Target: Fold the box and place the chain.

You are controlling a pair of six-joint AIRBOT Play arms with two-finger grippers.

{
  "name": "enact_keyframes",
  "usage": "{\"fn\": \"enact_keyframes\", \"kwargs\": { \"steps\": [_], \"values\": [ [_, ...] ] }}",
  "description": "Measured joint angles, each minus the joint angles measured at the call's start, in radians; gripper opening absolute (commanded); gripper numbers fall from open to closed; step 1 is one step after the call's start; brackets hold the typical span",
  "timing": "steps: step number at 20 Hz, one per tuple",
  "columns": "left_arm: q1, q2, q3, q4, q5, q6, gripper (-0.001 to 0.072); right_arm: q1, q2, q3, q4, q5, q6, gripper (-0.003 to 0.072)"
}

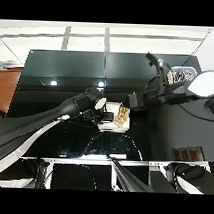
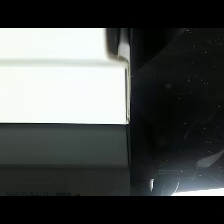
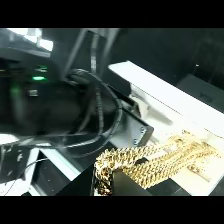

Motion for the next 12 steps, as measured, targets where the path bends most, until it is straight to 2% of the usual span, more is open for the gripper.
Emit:
{"fn": "enact_keyframes", "kwargs": {
  "steps": [1,2,5,12],
  "values": [
    [0.0,0.0,0.0,0.0,0.0,0.0,0.0025,0.009,0.0,-0.031,-0.002,-0.036,-0.001,0.0131],
    [0.0,0.0,0.0,-0.001,0.0,0.0,0.0026,0.015,-0.001,-0.057,-0.003,-0.068,-0.002,0.0334],
    [0.0,0.0,0.0,-0.004,-0.001,-0.001,0.0026,0.014,-0.002,-0.097,-0.04,-0.116,-0.002,0.0336],
    [0.0,0.0,0.0,-0.007,0.0,-0.001,0.0026,-0.159,0.053,-0.093,-0.262,0.008,0.008,0.0335]
  ]
}}
